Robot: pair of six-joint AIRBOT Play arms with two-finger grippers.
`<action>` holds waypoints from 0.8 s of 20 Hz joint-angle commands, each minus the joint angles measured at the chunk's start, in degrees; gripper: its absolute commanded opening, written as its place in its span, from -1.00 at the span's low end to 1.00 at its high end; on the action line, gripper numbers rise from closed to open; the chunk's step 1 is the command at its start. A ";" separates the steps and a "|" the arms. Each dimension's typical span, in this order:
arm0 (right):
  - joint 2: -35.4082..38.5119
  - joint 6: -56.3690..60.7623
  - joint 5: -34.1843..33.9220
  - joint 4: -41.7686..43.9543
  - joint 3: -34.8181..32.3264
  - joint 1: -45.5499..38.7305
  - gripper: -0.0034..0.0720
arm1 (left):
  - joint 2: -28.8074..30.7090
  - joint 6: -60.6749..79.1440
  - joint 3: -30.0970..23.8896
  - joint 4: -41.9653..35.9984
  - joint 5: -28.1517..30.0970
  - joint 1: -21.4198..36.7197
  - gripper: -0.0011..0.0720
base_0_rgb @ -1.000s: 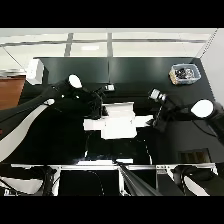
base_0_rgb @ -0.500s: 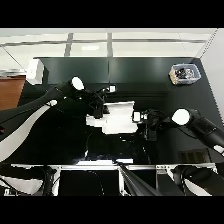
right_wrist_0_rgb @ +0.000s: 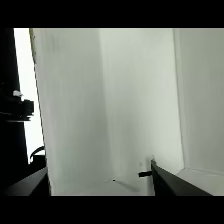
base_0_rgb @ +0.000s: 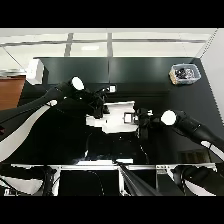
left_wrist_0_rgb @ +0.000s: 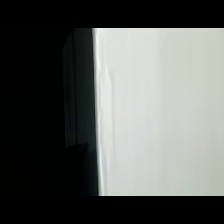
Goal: Fold the box and place the chain.
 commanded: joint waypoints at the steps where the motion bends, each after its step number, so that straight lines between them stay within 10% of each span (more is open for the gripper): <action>1: -0.50 -0.24 1.70 1.57 3.23 -3.15 0.93 | -0.04 0.02 -0.04 0.04 -0.04 -0.02 -0.91; 16: -2.21 -14.19 3.65 15.69 4.59 -12.33 0.93 | -0.04 0.48 -0.02 0.17 -2.51 -0.02 -0.91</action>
